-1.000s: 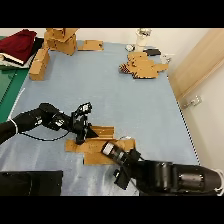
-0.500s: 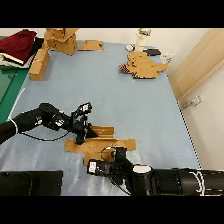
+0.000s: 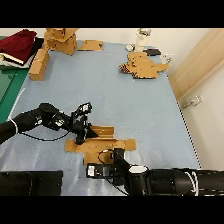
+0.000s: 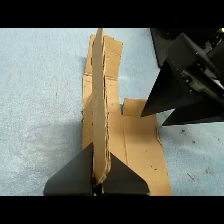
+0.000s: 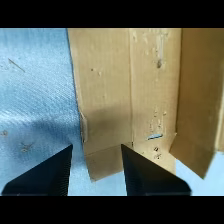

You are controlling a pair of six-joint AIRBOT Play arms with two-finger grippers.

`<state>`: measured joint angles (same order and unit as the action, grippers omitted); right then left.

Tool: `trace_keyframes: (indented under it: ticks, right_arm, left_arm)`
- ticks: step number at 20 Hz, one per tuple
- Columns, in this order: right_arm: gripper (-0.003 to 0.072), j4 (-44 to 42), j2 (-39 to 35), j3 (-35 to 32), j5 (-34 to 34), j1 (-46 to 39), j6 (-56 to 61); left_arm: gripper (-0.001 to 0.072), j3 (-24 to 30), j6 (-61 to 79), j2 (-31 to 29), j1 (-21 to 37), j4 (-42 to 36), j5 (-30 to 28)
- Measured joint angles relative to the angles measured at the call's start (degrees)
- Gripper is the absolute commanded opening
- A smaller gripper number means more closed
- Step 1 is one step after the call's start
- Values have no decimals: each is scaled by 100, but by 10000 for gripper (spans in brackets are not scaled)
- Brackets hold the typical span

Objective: Fold the box.

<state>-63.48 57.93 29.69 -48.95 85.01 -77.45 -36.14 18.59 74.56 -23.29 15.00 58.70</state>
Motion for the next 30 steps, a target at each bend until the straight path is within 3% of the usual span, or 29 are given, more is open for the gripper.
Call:
trace_keyframes:
  ticks: [17, 18, 30]
  right_arm:
    - [470, 780, 2, 319, -17, 0, 697]
    - [718, 782, 2, 319, 61, -2, 774]
    - [717, 918, -232, 39, 529, -754, 1156]
  left_arm:
    - [12, 0, 0, 0, 0, 0, 0]
    - [11, 0, 0, 0, 0, 0, 0]
    - [12, 0, 0, 0, 0, 0, 0]
